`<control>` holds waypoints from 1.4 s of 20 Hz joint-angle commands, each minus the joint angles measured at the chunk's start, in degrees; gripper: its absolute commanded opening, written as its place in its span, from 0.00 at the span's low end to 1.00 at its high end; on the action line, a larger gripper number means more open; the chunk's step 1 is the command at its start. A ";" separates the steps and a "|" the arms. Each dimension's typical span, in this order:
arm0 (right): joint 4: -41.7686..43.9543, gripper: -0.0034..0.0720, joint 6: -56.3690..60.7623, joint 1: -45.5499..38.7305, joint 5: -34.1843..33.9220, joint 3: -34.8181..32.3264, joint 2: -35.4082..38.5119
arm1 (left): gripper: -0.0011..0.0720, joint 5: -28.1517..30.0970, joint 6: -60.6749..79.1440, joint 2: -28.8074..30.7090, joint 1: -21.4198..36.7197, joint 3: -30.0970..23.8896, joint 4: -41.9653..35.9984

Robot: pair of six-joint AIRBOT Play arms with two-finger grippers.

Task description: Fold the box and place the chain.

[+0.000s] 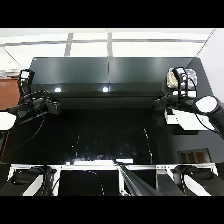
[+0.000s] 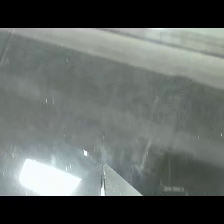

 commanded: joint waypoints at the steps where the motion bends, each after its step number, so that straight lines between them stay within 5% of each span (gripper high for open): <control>1: 6.62 0.06 0.00 0.07 -4.76 -0.02 -0.04 | 0.05 0.07 0.02 0.04 -0.02 -0.02 -0.13; 4: 12.72 0.07 0.00 0.13 -4.57 -0.04 -0.04 | 0.05 4.46 0.04 -0.13 -0.02 -0.02 -0.24; 5: 12.83 0.31 -0.02 0.13 -6.43 -0.04 -0.04 | 0.05 7.72 -0.04 -0.35 -0.02 -0.02 -0.50; 6: 12.66 1.00 -0.11 0.13 -8.68 -0.04 -0.04 | 0.05 9.22 -0.33 -0.50 -0.02 -0.02 -1.86; 7: 12.44 1.00 -0.28 0.13 -11.26 -0.04 -0.04 | 0.07 10.97 -0.44 -0.92 -0.02 -0.02 -3.17; 8: 11.04 1.00 -0.28 0.02 -13.88 -0.02 -0.04 | 0.34 12.50 -0.52 -1.53 -0.02 -0.02 -4.63; 9: 8.83 1.00 -0.22 -0.57 -16.15 0.11 -0.04 | 0.88 12.81 -0.55 -2.25 -0.02 -0.02 -6.43; 10: 6.01 0.99 0.37 -2.43 -18.05 0.61 -0.15 | 0.97 12.37 -1.40 -2.97 -0.02 -0.02 -7.96; 14: -9.86 0.99 18.71 -27.58 -11.69 9.27 -6.78 | 0.97 11.58 -1.55 -3.58 -0.02 -0.02 -9.11; 19: -8.35 1.00 17.27 -61.22 17.22 25.22 -20.76 | 0.97 5.05 -1.57 -4.31 -0.02 -0.02 -9.07; 24: -12.92 0.99 -1.20 -65.13 34.27 30.47 -30.03 | 0.97 1.33 -0.68 -7.39 -0.04 -0.02 -9.49; 28: -14.51 0.99 -9.86 -59.84 34.71 30.47 -32.65 | 0.97 -1.70 -0.68 -9.46 -0.02 -0.02 -9.42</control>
